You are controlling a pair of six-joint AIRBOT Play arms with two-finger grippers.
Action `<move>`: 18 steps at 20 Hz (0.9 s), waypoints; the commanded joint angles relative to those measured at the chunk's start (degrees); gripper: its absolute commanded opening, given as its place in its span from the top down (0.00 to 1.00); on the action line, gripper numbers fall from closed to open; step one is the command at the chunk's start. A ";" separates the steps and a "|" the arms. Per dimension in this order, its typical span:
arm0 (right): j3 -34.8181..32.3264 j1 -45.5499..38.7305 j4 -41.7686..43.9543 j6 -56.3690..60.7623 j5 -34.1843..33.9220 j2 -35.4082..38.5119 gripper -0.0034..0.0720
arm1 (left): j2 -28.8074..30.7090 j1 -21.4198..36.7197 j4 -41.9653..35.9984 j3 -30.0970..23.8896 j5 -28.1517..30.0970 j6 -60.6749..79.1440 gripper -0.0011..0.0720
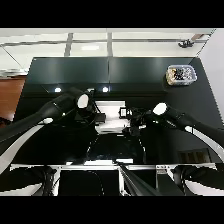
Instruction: Fold the box and place the chain.
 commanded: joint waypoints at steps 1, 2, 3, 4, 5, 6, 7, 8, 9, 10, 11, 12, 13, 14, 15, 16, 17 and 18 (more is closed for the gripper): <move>0.04 0.02 0.02 0.00 0.00 -0.02 0.61 | -2.67 -2.99 2.82 2.36 -2.64 -3.69 0.48; 0.04 0.02 0.00 0.00 0.00 -0.02 0.62 | -3.17 -3.28 2.80 2.89 -3.17 -4.98 0.48; 0.04 0.02 0.00 0.00 0.02 -0.02 0.62 | -3.13 -3.32 2.78 2.93 -2.64 -6.43 0.48; 0.04 0.02 0.00 0.00 0.02 -0.02 0.61 | -3.04 -3.32 2.78 2.93 -2.19 -7.82 0.48; 0.04 0.02 0.00 0.00 0.02 -0.02 0.61 | -3.04 -3.32 2.75 2.93 -1.99 -8.22 0.48; 0.04 0.02 0.00 0.00 0.02 -0.02 0.61 | -3.04 -3.30 2.80 2.93 -1.99 -8.22 0.48; 0.04 0.02 0.00 0.00 0.02 -0.02 0.61 | -3.04 -3.23 2.78 2.93 -1.57 -8.94 0.48; 0.04 0.02 0.00 -0.02 0.04 -0.02 0.61 | -3.02 -3.13 2.49 2.93 -0.98 -10.08 0.48; 0.04 0.02 0.00 -0.02 0.02 -0.02 0.61 | -3.02 -3.15 2.25 2.95 -0.50 -10.40 0.48; 0.04 0.02 0.00 0.00 0.04 -0.02 0.62 | -3.02 -3.15 2.27 2.93 -0.57 -10.58 0.48; 0.04 0.02 0.00 0.00 0.02 -0.02 0.61 | -3.02 -3.15 2.27 2.93 -0.79 -10.58 0.48; 0.04 0.02 0.00 0.00 0.04 -0.02 0.61 | -3.02 -3.15 2.25 2.93 -0.79 -10.58 0.48; 0.04 0.02 0.00 0.00 0.02 -0.02 0.62 | -3.02 -3.17 2.21 2.93 -0.76 -10.84 0.48; 0.04 0.02 0.00 -0.02 0.02 -0.02 0.61 | -3.02 -3.21 2.01 2.93 -0.63 -10.99 0.48; 0.04 0.02 0.00 -0.02 0.02 -0.02 0.61 | -3.02 -3.28 1.88 2.93 -0.68 -10.99 0.52; 0.04 0.02 0.00 0.00 0.02 -0.02 0.61 | -3.02 -3.28 1.88 2.93 -0.76 -10.99 0.61; 0.04 0.02 0.00 -0.02 0.02 -0.02 0.62 | -3.02 -3.28 1.88 2.93 -0.72 -10.99 0.63; 0.04 0.02 0.00 0.00 0.02 -0.02 0.61 | -3.02 -3.28 1.88 2.93 -0.72 -10.99 0.78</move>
